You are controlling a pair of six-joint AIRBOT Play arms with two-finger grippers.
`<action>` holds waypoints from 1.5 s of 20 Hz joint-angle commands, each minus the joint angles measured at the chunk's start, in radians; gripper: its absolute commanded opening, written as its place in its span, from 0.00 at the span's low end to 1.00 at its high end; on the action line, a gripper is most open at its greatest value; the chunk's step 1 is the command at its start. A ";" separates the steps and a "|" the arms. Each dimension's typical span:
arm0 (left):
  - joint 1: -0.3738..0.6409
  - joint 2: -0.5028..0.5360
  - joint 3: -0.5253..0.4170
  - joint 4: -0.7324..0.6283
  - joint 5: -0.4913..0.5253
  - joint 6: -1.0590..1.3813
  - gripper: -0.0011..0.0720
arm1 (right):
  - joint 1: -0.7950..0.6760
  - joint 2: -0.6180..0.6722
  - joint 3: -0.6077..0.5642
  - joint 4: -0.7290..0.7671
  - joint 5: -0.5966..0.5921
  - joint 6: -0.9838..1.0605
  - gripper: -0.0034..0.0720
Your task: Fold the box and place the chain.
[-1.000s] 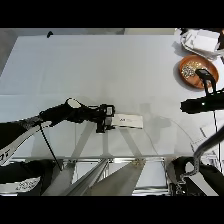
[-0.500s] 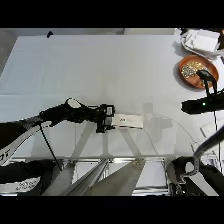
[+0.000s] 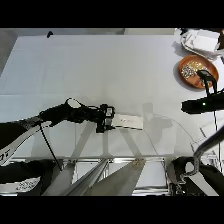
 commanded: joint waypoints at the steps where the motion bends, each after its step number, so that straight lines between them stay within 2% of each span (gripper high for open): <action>1: 0.000 0.001 0.000 -0.002 0.002 0.016 0.36 | -0.001 -0.001 0.001 0.000 0.000 0.000 0.06; 7: 0.000 0.001 0.000 -0.003 -0.045 0.016 0.35 | -0.001 -0.001 0.001 0.000 0.000 0.000 0.06; 8: 0.002 0.004 0.000 -0.004 -0.043 0.016 0.23 | -0.001 -0.001 0.001 0.000 0.000 0.000 0.06; 9: 0.004 0.015 0.000 -0.009 -0.042 0.015 0.03 | -0.001 -0.001 0.001 0.000 0.000 0.000 0.06; 11: 0.019 0.059 0.000 -0.023 -0.026 -0.062 0.02 | -0.001 -0.001 0.001 0.000 0.000 0.000 0.06; 14: 0.086 0.138 0.000 -0.005 0.102 -0.278 0.02 | -0.001 -0.001 0.001 0.000 0.000 0.000 0.06; 18: 0.268 0.230 0.000 0.066 0.178 -0.447 0.02 | -0.001 -0.001 0.001 0.000 0.000 0.000 0.06; 22: 0.527 0.332 0.000 0.324 0.212 -0.755 0.02 | -0.001 -0.001 0.001 0.000 0.000 0.000 0.06; 25: 0.724 0.369 0.000 0.567 0.190 -0.988 0.02 | -0.001 -0.001 0.001 0.000 0.000 0.000 0.06; 28: 0.877 0.368 0.000 0.711 0.103 -1.095 0.02 | -0.001 -0.001 0.001 0.000 0.000 0.000 0.06; 30: 0.944 0.367 0.000 0.760 0.064 -1.150 0.02 | -0.001 -0.001 0.001 0.000 0.000 0.000 0.06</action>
